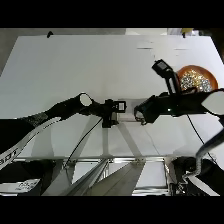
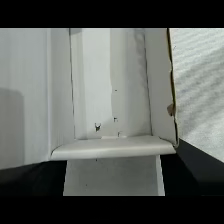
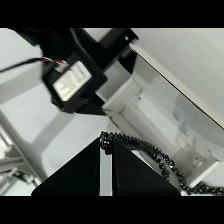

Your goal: Fold the box and place the chain.

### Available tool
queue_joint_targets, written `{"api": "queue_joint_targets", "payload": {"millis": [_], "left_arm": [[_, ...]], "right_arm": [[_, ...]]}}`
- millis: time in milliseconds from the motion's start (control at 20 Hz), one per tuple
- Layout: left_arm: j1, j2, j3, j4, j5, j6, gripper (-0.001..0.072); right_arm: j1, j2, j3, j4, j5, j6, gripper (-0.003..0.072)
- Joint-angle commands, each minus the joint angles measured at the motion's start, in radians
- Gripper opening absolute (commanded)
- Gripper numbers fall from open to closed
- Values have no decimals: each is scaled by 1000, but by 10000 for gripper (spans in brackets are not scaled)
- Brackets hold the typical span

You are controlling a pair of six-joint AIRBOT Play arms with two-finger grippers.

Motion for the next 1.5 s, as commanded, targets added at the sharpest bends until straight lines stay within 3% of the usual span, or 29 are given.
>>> {"api": "queue_joint_targets", "payload": {"millis": [0, 350, 500, 550, 600, 700, 800, 850, 1050, 1350, 1400, 1450], "left_arm": [[1, 1, 0, 0, 0, 0, 62], [1, 1, 0, 0, 0, 0, 62], [1, 1, 0, 0, 0, 0, 62], [1, 1, 0, 0, 0, 0, 62], [1, 1, 0, 0, 0, 0, 62], [1, 1, 0, 0, 0, 0, 62], [1, 1, 0, 0, 0, 0, 62], [1, 1, 0, 0, 0, 0, 62], [1, 1, 0, 0, 0, 0, 62], [1, 1, 0, 0, 0, 0, 62], [1, 1, 0, 0, 0, 0, 62], [1, 1, 0, 0, 0, 0, 62]], "right_arm": [[5, -105, -22, -19, -50, -37, 20], [5, -243, -42, -18, -82, -37, 41], [5, -246, -42, -20, -103, -37, 167], [5, -235, -40, -36, -95, -36, 265], [3, -209, -35, -71, -77, -31, 281], [-31, -136, -3, -163, -11, 21, 237], [-108, -56, 21, -236, 53, 84, 75], [-156, -26, 21, -269, 66, 92, 52], [-324, -32, 12, -423, 88, 217, 52], [-354, -182, -56, -478, 57, 265, 57], [-354, -211, -63, -476, 50, 265, 123], [-354, -236, -64, -478, 40, 265, 252]]}}
